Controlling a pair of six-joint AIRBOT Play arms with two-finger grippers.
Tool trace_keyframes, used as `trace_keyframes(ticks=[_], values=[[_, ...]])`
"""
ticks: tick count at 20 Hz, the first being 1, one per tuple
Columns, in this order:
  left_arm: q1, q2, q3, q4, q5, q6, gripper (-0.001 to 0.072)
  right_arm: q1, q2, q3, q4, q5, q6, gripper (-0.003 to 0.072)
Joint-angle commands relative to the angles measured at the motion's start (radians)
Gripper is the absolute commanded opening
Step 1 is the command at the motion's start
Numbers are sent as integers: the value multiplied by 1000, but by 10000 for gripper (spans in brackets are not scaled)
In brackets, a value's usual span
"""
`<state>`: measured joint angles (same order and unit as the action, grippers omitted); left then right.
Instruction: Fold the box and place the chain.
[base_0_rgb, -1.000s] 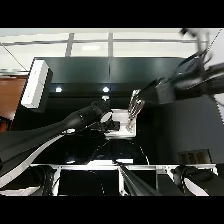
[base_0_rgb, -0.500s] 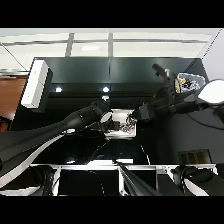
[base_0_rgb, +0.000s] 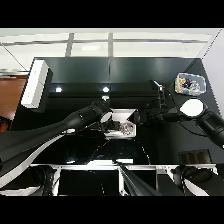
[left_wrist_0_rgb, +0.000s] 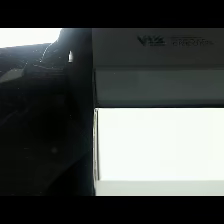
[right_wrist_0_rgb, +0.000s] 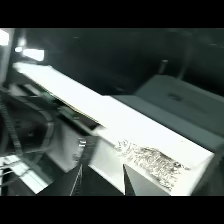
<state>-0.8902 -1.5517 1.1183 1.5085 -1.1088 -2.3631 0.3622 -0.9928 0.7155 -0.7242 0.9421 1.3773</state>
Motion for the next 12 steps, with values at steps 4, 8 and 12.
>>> trace_keyframes(ticks=[4, 8, 12], values=[[1, -1, 0, -2, 2, 0, 28, -195, 101, 18, -199, 170, 52, 307], [1, -3, 0, -2, 4, 0, 27, -300, 190, 17, -402, 206, 67, 307], [1, -27, 0, -2, -12, 0, 28, -306, 191, 17, -433, 160, 66, 307]])
